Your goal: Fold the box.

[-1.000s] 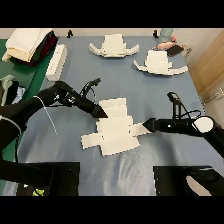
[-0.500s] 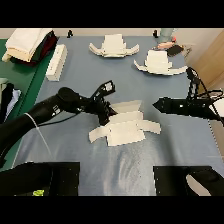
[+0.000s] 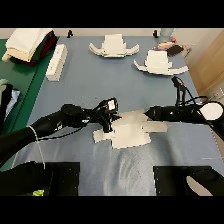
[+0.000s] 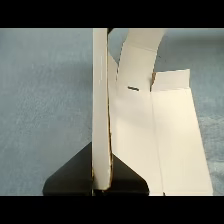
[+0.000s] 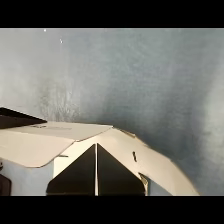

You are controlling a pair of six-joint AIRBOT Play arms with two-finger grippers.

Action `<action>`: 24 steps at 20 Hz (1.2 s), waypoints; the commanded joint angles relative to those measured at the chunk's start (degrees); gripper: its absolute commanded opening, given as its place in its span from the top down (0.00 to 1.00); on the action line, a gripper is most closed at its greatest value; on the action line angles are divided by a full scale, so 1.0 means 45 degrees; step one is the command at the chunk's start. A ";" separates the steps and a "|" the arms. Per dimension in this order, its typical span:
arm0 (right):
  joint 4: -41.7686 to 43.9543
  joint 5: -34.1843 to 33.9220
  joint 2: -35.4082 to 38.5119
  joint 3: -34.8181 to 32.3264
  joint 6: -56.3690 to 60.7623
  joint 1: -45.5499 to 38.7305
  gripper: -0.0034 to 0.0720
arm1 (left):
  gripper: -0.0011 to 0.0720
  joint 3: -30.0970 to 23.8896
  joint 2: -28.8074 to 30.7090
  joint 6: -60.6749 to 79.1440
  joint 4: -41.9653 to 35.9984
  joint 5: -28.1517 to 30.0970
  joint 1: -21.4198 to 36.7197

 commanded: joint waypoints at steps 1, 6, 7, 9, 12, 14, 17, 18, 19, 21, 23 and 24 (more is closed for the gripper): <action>-0.0418 -0.0068 -0.0141 -0.0646 -0.0005 0.0107 0.95 | 0.97 -0.0359 0.0015 0.1044 -0.0860 0.0340 -0.0044; -0.3458 -0.0437 -0.0466 -0.1438 0.1758 0.0102 0.95 | 0.97 -0.0413 0.0019 0.1030 -0.0811 0.0442 -0.0044; -0.3721 -0.0568 -0.0646 -0.1447 0.1846 0.0102 0.95 | 0.97 -0.0413 0.0019 0.1035 -0.0811 0.0432 -0.0044; -0.3769 -0.1098 -0.1151 -0.1447 0.1841 0.0102 0.95 | 0.97 -0.0408 0.0019 0.1030 -0.0811 0.0393 -0.0044; -0.3706 -0.1574 -0.2021 -0.1447 0.1841 0.0102 0.95 | 0.97 -0.0408 0.0019 0.1035 -0.0811 0.0170 -0.0044; -0.3439 -0.1583 -0.2317 -0.1443 0.1792 0.0107 0.95 | 0.97 -0.0408 0.0019 0.1035 -0.0811 -0.0136 -0.0049; -0.3264 -0.1569 -0.1982 -0.1438 0.1744 0.0107 0.95 | 0.97 -0.0413 0.0019 0.1035 -0.0301 -0.0175 -0.0044; -0.3123 -0.1569 -0.1734 -0.1438 0.1676 0.0107 0.95 | 0.97 -0.0413 0.0019 0.1030 0.0126 -0.0223 -0.0044; -0.3026 -0.1559 -0.1477 -0.1438 0.1681 0.0107 0.95 | 0.97 -0.0413 0.0019 0.1030 0.0408 -0.0325 -0.0044; -0.2929 -0.1409 -0.1015 -0.1438 0.1685 0.0107 0.95 | 0.97 -0.0457 0.0015 0.0913 0.0393 -0.0656 -0.0044; -0.2924 -0.1243 -0.0821 -0.1438 0.1690 0.0107 0.95 | 0.97 -0.0617 0.0015 0.0913 0.0321 -0.0913 -0.0044; -0.2856 -0.1229 -0.0826 -0.1438 0.1685 0.0107 0.95 | 0.97 -0.0733 0.0015 0.0923 0.0325 -0.0899 -0.0044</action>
